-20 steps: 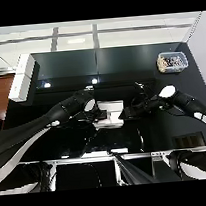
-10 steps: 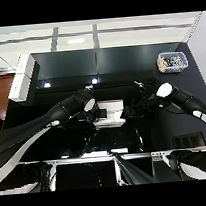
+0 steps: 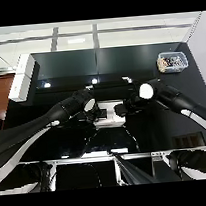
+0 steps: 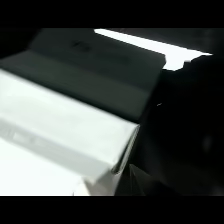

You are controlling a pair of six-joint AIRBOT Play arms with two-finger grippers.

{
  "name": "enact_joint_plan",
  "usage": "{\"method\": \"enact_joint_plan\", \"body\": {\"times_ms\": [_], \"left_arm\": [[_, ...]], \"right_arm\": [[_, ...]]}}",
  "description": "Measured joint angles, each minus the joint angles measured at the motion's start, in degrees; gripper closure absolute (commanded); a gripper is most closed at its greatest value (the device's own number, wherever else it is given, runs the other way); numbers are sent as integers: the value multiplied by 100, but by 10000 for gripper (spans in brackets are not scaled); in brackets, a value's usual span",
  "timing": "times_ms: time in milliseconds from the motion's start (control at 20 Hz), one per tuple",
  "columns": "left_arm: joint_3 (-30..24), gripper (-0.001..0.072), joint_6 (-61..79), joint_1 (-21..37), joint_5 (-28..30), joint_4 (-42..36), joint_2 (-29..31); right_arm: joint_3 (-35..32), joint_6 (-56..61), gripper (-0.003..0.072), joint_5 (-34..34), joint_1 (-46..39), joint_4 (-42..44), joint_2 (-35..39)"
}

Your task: Fold the box and place the chain.

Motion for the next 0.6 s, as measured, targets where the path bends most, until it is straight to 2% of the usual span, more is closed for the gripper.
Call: {"method": "enact_joint_plan", "body": {"times_ms": [200, 450, 500, 600], "left_arm": [[0, 681, 20, 0, -2, -2, 0], [0, 681, 33, 0, -4, -2, 0], [0, 681, 37, 0, -4, -2, -2], [0, 682, 37, 0, -7, -2, 0]], "right_arm": [[334, 1095, 319, 380, 420, -922, -343], [437, 1770, 320, 457, 651, -1172, -581], [444, 1867, 369, 459, 675, -1178, -612], [455, 2037, 381, 463, 706, -1193, -673]]}}
